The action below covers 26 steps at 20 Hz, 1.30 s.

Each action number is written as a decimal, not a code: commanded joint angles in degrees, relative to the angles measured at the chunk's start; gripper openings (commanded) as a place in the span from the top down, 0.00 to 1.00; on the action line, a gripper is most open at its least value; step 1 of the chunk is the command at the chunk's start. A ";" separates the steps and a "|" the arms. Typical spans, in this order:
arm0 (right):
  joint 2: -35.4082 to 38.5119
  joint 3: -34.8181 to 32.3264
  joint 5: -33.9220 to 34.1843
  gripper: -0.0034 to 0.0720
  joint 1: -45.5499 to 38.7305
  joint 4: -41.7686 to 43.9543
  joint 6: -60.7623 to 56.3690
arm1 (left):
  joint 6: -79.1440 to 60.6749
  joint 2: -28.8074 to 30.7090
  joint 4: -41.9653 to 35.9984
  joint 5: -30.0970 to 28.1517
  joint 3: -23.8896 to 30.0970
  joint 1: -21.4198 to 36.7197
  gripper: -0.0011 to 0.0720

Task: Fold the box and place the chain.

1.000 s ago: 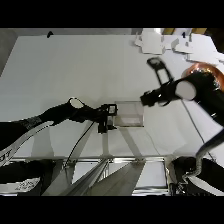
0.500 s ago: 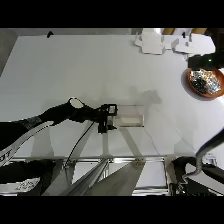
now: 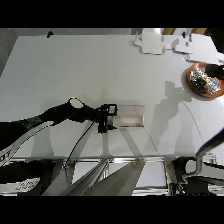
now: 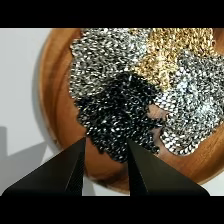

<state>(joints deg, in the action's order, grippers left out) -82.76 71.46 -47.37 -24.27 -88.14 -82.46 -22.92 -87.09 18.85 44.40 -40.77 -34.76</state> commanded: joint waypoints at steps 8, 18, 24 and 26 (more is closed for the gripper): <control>-9.53 0.00 -1.57 0.63 -1.20 0.09 0.04 | 0.00 0.02 0.00 0.00 0.00 0.04 0.70; -11.10 -0.02 -2.75 0.67 -1.20 0.09 0.00 | 0.00 0.02 0.00 0.00 0.00 0.04 0.70; -11.74 -0.04 -2.86 0.81 -1.20 0.07 0.00 | 0.00 0.02 0.00 0.00 0.00 0.04 0.70; -11.87 -0.02 -3.48 0.90 -1.20 0.09 0.00 | 0.00 0.02 0.00 0.00 0.00 0.04 0.70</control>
<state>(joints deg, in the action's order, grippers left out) -94.30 71.46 -49.91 -25.43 -88.05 -82.43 -22.90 -87.09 18.85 44.40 -40.77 -34.76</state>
